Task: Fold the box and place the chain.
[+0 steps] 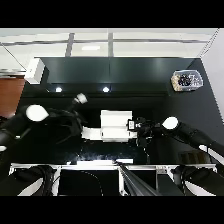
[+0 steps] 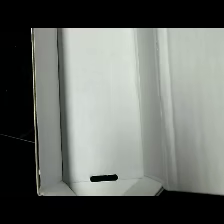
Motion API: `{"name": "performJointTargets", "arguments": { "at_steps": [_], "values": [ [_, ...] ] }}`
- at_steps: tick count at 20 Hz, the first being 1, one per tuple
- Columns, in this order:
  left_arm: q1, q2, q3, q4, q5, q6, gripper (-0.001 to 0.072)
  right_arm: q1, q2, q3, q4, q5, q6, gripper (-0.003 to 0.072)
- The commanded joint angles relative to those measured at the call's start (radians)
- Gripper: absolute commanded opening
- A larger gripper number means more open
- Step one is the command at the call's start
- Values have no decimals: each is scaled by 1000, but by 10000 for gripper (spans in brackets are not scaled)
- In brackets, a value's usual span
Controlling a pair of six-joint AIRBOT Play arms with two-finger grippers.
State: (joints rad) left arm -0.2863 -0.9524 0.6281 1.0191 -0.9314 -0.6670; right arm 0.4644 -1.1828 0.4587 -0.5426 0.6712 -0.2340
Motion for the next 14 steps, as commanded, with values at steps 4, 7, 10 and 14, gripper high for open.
{"name": "performJointTargets", "arguments": {
  "at_steps": [4, 7, 10, 14],
  "values": [
    [350, 43, -61, 55, -169, -683, 30, 1, 0, 0, 0, 1, 0, 244],
    [378, -48, -148, -110, -229, -682, 29, 1, 0, 0, 0, 1, 0, 244],
    [332, -197, -189, -282, -243, -576, 28, 1, 0, 0, 0, 1, 0, 244],
    [189, -274, -186, -372, -64, -578, 27, 1, 0, 0, 0, 1, 0, 244]
  ]
}}
